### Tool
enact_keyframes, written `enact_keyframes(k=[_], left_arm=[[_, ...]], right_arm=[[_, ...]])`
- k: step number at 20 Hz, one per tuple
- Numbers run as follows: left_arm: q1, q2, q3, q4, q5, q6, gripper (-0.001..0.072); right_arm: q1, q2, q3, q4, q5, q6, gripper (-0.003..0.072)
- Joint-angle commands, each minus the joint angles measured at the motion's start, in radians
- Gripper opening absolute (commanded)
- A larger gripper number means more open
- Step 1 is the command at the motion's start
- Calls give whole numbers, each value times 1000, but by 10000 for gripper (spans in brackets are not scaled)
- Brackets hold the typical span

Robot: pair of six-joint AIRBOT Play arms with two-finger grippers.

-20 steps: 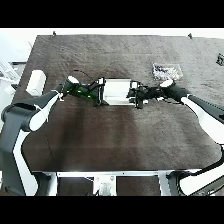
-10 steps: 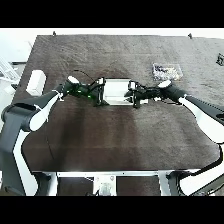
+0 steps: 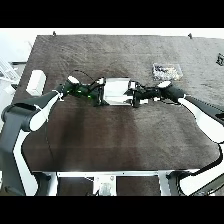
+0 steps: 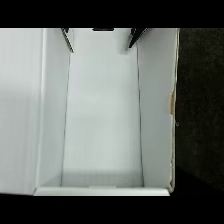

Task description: Fold the box and place the chain.

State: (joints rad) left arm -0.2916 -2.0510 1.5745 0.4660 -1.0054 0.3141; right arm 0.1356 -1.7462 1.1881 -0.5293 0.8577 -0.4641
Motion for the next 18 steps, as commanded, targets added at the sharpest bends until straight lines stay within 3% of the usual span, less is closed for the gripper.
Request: enact_keyframes(k=[1,4,5,6,7,18], left_arm=[[0,0,0,0,-1,0,358],[0,0,0,0,-1,0,358],[0,0,0,0,-1,0,358],[0,0,0,0,-1,0,358],[0,0,0,0,-1,0,358],[0,0,0,0,-1,0,358]], right_arm=[[0,-1,0,2,-2,-2,572],[-2,0,0,-11,-2,0,561],[-4,0,0,-33,-2,10,359],[-7,0,0,-58,-2,24,112],[-12,1,0,-83,-2,42,28],[-69,93,0,-277,-1,269,13]])
